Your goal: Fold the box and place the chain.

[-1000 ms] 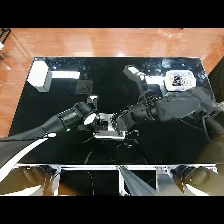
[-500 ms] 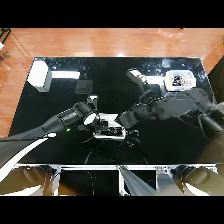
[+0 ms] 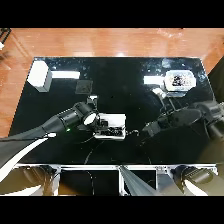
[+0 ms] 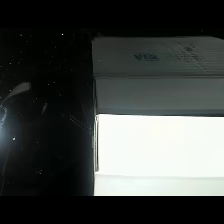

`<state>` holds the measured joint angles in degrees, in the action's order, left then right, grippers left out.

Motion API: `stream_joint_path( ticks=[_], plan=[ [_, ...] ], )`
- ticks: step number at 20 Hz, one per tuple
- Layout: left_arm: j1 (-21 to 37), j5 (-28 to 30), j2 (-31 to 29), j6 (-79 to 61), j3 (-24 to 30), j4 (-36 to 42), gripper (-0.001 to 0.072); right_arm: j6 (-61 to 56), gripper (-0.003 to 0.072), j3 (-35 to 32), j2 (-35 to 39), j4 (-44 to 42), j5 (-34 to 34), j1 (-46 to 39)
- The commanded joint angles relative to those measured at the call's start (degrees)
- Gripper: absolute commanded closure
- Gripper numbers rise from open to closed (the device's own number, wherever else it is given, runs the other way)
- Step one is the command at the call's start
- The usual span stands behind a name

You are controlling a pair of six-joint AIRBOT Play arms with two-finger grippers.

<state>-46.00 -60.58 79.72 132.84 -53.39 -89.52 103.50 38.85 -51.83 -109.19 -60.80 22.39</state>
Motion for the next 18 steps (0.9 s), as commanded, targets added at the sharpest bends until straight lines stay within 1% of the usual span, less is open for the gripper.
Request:
stream_joint_path(
  ticks=[1, 4, 6, 10, 11, 12, 15, 18],
  plan=[
    [0.0, -0.1, 0.0, 0.0, 0.0, 0.0, 0.0691, 13.3, -0.0016, -7.0, 0.2, -5.3, 11.3, 3.3],
    [0.0, -0.1, 0.0, 0.0, 0.0, 0.0, 0.0691, 31.3, -0.0016, -7.5, -0.1, -5.9, 21.6, 9.3],
    [0.0, -0.1, 0.0, 0.0, 0.0, 0.0, 0.0691, 33.3, -0.0016, -7.4, -2.4, -8.0, 25.8, 10.8],
    [0.0, -0.1, 0.0, 0.0, 0.0, 0.0, 0.0691, 35.5, -0.0013, -7.5, -7.7, -9.8, 25.6, 11.0],
    [0.0, -0.1, 0.0, 0.0, 0.0, 0.0, 0.0691, 38.3, 0.0115, -7.5, -8.2, -11.0, 25.6, 10.9],
    [0.0, -0.1, 0.0, 0.0, 0.0, 0.0, 0.0691, 40.1, 0.02, -7.5, -8.3, -12.6, 25.6, 11.0],
    [0.0, -0.1, 0.0, 0.0, 0.0, 0.0, 0.0691, 45.0, 0.0205, -7.5, -8.7, -13.7, 23.0, 10.9],
    [0.0, -0.1, 0.0, 0.0, 0.0, 0.0, 0.0691, 45.8, 0.0205, -8.3, -9.0, -14.5, 23.0, 10.9]
  ],
)
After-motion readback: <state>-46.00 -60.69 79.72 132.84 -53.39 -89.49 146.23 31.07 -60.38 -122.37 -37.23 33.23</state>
